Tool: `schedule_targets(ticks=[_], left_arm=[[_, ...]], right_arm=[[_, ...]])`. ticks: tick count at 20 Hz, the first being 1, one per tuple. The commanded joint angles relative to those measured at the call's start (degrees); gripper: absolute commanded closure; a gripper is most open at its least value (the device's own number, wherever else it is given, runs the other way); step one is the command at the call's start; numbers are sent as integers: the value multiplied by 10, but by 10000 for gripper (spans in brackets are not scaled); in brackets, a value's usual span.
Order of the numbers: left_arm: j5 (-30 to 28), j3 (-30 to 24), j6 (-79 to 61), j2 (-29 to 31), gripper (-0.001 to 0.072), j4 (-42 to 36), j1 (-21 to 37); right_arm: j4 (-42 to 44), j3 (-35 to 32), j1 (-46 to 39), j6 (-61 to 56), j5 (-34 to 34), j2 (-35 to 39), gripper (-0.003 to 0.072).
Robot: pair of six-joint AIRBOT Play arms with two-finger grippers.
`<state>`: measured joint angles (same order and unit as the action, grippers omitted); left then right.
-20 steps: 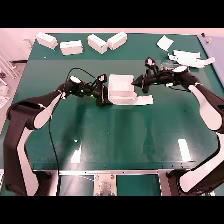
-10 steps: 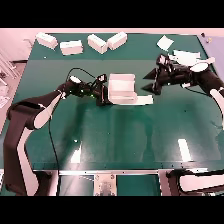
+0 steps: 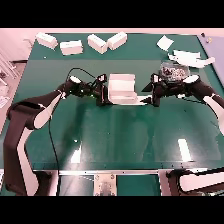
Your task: Fold the box and place the chain.
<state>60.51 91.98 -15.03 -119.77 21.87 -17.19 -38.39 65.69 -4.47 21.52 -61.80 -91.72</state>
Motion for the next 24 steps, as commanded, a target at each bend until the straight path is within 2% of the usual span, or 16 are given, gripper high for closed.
schedule_targets(ticks=[1, 6, 8, 12, 16, 20, 24], left_arm=[[0, 0, 0, 0, 148, 0, 0], [0, 0, 0, 0, 148, 0, 0], [0, 0, 0, 0, 147, 0, 0], [0, 0, 0, 0, 148, 0, 0], [0, 0, 0, 0, 148, 0, 0], [0, 0, 0, 0, 147, 0, 0], [0, 0, 0, 0, 147, 0, 0]], right_arm=[[24, -2, 1, 54, 3, -17, 97], [78, -2, 1, 107, 3, -41, 130], [87, -2, 1, 107, 3, -46, 284], [95, -2, 4, 108, -2, -48, 376], [106, -2, 25, 118, -2, -49, 392], [125, -1, 44, 122, -2, -56, 466], [141, -1, 53, 132, -1, -67, 456]])
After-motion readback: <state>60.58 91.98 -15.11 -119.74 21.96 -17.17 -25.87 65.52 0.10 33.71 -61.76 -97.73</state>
